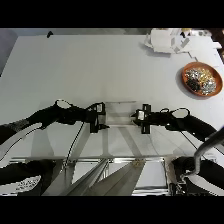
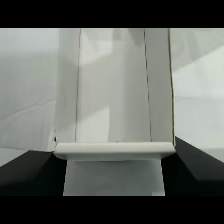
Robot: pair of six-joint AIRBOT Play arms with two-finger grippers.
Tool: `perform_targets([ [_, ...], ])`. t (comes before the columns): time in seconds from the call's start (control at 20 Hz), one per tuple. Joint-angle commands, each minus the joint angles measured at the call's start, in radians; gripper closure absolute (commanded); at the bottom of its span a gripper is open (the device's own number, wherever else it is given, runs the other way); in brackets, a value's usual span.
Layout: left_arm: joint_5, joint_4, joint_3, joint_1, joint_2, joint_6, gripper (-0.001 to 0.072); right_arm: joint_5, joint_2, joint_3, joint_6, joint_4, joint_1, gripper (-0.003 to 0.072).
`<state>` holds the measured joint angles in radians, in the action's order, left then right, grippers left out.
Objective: Fold the box and place the chain.
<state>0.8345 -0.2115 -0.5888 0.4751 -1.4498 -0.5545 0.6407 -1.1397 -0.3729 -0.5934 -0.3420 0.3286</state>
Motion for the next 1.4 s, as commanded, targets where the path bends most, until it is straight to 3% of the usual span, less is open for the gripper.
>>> perform_targets([
  [0.0, -0.008, -0.006, 0.0, 0.0, 0.0, -0.002, 0.05, 0.0, 0.073, 0.0, 0.203, -0.227, -0.009, 0.0652],
  [0.2, -0.008, -0.006, 0.0, 0.0, 0.0, -0.002, 0.05, 0.029, 0.198, -0.002, 0.564, -0.424, -0.066, 0.0653],
  [0.45, -0.008, -0.006, 0.0, 0.0, 0.0, -0.002, 0.05, 0.041, 0.328, -0.039, 0.965, -0.422, -0.135, 0.0654],
  [0.55, -0.008, -0.006, 0.0, 0.0, 0.0, -0.002, 0.05, 0.034, 0.327, -0.049, 1.1, -0.427, -0.172, 0.0672],
  [0.8, -0.008, -0.006, 0.0, 0.0, 0.0, -0.002, 0.05, -0.002, 0.236, -0.048, 1.545, -0.624, -0.268, 0.0672],
  [0.9, -0.008, -0.006, 0.0, 0.0, 0.0, -0.002, 0.05, 0.029, 0.163, -0.048, 1.571, -0.612, -0.276, 0.0672],
  [1.1, -0.008, -0.006, 0.0, 0.0, 0.0, -0.002, 0.0501, 0.117, 0.033, -0.048, 1.533, -0.452, -0.276, 0.0672],
  [1.35, -0.008, -0.006, 0.0, 0.0, 0.0, -0.002, 0.0501, 0.188, 0.011, -0.048, 1.528, -0.41, -0.276, 0.0672],
])
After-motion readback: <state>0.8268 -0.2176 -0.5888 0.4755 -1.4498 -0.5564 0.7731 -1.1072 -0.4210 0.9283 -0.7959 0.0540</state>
